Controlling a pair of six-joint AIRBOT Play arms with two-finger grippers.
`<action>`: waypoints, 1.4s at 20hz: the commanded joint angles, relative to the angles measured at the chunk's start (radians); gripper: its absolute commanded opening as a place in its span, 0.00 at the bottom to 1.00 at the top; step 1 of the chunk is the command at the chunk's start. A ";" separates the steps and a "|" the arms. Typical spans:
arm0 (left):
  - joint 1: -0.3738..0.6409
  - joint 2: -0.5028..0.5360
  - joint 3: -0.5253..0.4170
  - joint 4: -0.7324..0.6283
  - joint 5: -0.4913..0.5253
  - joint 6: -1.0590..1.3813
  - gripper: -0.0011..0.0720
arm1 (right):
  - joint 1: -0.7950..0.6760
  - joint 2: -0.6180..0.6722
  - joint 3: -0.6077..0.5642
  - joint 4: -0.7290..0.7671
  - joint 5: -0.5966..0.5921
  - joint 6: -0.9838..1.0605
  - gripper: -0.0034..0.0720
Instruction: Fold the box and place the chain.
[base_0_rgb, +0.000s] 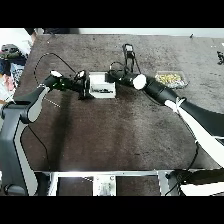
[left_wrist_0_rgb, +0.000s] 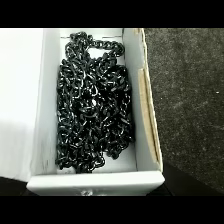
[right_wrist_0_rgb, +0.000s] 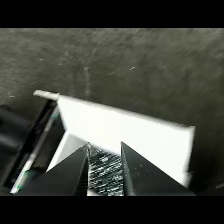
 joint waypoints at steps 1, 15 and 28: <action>0.000 0.000 0.000 0.000 0.000 0.000 0.52 | -0.094 -0.019 0.116 0.010 0.206 -0.166 0.33; 0.000 0.000 0.000 0.000 0.000 0.000 0.52 | -0.352 -0.502 0.577 0.681 0.759 -0.870 0.25; 0.000 0.000 0.000 0.000 0.000 0.000 0.52 | -0.289 -0.466 0.581 0.502 0.965 -1.104 0.29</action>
